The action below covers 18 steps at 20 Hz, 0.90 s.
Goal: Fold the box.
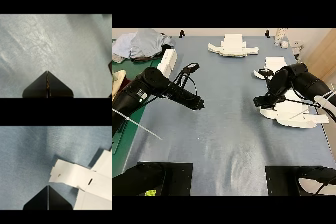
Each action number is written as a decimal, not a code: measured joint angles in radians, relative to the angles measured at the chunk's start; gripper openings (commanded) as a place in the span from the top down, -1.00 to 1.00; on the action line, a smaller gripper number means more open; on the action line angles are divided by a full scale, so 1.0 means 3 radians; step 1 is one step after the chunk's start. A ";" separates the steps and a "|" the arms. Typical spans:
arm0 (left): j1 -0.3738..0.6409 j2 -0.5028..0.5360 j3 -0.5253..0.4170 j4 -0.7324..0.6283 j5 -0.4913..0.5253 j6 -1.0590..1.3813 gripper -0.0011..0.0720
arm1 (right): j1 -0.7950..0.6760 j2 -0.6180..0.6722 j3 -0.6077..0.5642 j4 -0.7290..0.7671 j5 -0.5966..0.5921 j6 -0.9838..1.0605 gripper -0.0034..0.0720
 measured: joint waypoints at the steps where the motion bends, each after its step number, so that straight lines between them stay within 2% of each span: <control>1: 0.0000 0.0000 0.0000 0.0000 0.0000 0.0000 0.94 | 0.0000 0.0000 0.0000 0.0000 0.0000 0.0000 0.86; 15: 0.0000 0.0000 0.0000 0.0001 0.0000 0.0001 0.94 | 0.0000 -0.0001 0.0000 0.0018 0.0100 0.0000 0.86; 18: 0.0000 0.0000 0.0000 0.0000 0.0001 0.0000 0.94 | 0.0000 -0.0001 0.0003 0.0282 0.0156 0.0172 0.86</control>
